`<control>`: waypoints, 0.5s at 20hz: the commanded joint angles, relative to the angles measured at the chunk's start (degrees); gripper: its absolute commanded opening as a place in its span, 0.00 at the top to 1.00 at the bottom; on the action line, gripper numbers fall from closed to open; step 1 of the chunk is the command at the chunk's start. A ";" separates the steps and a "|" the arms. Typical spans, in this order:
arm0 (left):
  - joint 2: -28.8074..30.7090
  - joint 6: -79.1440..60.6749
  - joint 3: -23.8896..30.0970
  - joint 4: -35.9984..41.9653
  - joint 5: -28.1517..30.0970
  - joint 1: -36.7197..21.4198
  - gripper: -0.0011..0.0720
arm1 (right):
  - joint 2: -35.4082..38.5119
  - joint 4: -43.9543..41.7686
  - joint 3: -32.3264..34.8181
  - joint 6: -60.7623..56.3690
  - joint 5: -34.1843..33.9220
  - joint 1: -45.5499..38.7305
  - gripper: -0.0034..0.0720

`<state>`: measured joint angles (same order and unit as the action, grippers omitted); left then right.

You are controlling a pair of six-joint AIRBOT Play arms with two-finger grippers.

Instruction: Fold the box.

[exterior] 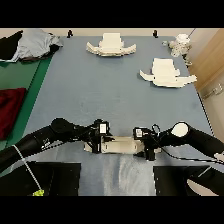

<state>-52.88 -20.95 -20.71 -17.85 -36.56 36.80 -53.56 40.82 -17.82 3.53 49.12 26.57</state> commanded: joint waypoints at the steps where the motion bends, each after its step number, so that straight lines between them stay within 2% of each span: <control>1: -0.02 0.00 0.00 -0.02 0.00 0.00 0.96 | 0.35 0.26 0.04 0.20 -1.60 0.46 0.05; 4: -0.02 0.00 0.00 -0.02 0.00 0.00 0.96 | 0.44 -0.68 0.04 0.20 -1.57 0.46 0.05; 6: -0.02 0.00 0.00 -0.02 0.00 0.00 0.96 | 0.42 -0.68 0.07 0.20 -0.92 0.46 0.23; 8: -0.02 0.00 0.00 -0.02 -0.02 0.00 0.96 | 0.39 -0.61 0.31 0.20 -0.87 0.46 0.27; 10: -0.02 0.00 0.00 -0.02 0.00 0.00 0.96 | 0.37 -0.59 0.68 0.20 -0.85 0.46 0.27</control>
<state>-52.88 -20.93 -20.71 -17.87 -36.60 36.80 -53.19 40.25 -17.50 3.92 47.94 26.96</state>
